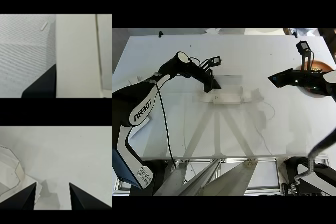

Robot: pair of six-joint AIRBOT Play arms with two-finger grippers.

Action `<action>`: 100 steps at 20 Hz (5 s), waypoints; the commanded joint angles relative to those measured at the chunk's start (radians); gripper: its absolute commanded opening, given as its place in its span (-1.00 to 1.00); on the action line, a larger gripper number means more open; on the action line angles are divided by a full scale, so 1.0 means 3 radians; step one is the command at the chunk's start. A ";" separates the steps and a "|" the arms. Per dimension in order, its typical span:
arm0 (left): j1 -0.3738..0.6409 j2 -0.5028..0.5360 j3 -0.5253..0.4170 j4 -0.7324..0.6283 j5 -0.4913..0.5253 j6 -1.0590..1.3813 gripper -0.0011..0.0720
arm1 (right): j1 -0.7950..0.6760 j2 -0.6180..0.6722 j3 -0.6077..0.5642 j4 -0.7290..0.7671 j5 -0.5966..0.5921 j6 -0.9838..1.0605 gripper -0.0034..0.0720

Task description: Fold the box and place the chain.

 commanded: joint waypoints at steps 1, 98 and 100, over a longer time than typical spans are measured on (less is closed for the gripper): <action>-0.0003 -0.0004 -0.0001 0.0024 -0.0008 0.0005 -0.93 | 0.0000 0.0003 -0.0001 0.0001 0.0038 0.0001 0.33; -0.0009 -0.0004 -0.0001 0.0023 -0.0006 0.0005 -0.93 | 0.0636 -0.2288 0.1227 0.0701 0.1259 -0.2892 0.97; -0.0009 -0.0004 -0.0001 0.0023 -0.0008 0.0005 -0.93 | 0.0637 -0.2412 0.1401 0.0652 0.1502 -0.2829 0.97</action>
